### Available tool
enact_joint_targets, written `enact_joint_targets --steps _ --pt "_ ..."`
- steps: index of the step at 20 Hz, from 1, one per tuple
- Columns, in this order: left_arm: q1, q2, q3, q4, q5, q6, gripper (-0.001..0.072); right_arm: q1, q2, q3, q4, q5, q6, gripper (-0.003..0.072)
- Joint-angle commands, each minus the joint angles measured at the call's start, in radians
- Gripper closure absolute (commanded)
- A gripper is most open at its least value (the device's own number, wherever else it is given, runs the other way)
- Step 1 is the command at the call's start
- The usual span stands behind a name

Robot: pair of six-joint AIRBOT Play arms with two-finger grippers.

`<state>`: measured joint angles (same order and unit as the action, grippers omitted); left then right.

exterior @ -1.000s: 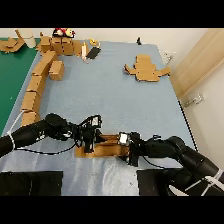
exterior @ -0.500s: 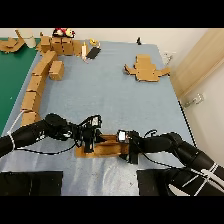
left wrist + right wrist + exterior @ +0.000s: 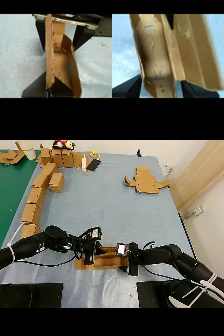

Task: Fold the box.

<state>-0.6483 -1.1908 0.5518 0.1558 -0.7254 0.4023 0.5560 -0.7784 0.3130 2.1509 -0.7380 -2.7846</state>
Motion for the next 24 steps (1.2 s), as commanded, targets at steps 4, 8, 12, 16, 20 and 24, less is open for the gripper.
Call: enact_joint_targets --steps 4,8,12,16,20,24 --pt "0.000 0.000 0.000 0.000 0.000 0.000 0.0694 0.001 -0.051 0.001 0.009 0.000 -0.077 -0.0024" --pt "0.000 0.000 0.000 0.000 0.000 0.000 0.0694 0.001 -0.052 0.000 0.011 0.008 -0.082 -0.0009" --pt "0.000 0.000 0.000 0.000 0.000 0.000 0.0694 0.001 -0.069 0.000 0.011 0.026 -0.082 0.0015" --pt "0.000 0.000 0.000 0.000 0.000 0.000 0.0694 0.001 -0.073 0.000 0.006 0.021 -0.082 0.0134" --pt "0.000 0.000 0.000 0.000 0.000 0.000 0.0694 0.001 -0.084 0.000 0.005 0.010 -0.089 0.0279" --pt "0.000 0.000 0.000 0.000 0.000 0.000 0.0694 0.001 -0.080 0.002 0.007 0.008 -0.089 0.0278"
